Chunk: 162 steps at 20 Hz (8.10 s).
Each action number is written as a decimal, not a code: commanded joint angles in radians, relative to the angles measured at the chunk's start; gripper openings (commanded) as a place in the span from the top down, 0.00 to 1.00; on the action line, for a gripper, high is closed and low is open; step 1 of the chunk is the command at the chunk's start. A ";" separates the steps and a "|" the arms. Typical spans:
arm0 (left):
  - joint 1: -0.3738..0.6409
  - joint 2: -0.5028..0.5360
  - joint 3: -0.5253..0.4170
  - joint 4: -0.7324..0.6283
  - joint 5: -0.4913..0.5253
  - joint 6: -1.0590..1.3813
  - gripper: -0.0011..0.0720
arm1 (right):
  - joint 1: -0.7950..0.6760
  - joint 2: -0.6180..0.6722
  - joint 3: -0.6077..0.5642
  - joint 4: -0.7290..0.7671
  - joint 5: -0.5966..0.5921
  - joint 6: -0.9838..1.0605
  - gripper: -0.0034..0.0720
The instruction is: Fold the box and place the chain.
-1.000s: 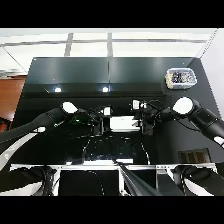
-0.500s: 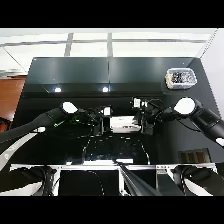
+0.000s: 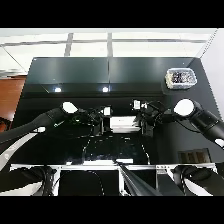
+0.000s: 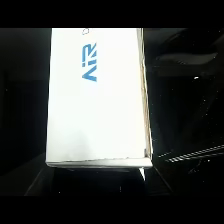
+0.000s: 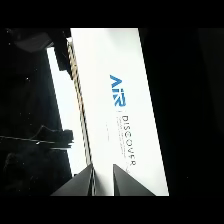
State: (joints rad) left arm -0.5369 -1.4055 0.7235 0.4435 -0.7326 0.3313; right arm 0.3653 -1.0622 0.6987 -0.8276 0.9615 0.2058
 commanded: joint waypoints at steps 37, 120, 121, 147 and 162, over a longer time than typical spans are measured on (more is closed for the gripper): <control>0.000 0.000 0.000 0.000 -0.001 0.001 0.35 | -0.041 -0.206 -0.019 0.274 -0.024 0.875 0.94; 0.817 -0.436 0.993 1.008 -0.155 -1.513 0.51 | -0.370 0.217 0.069 -0.578 0.053 1.305 0.93; 0.817 -0.477 1.018 1.010 -0.168 -1.513 0.51 | -0.370 0.217 0.069 -0.579 0.050 1.305 0.93; 0.631 0.310 0.808 0.846 -0.381 -1.797 0.95 | -0.327 0.471 0.091 -0.517 0.089 1.183 0.94; 0.257 0.896 -0.204 1.080 -0.053 -1.933 0.95 | -0.247 0.492 -0.315 -0.534 -0.240 1.185 0.93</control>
State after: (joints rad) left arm -0.2703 -0.5289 0.5575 1.5112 -0.7856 -1.5944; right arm 0.1177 -0.5713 0.4263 -1.3609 0.6800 1.3884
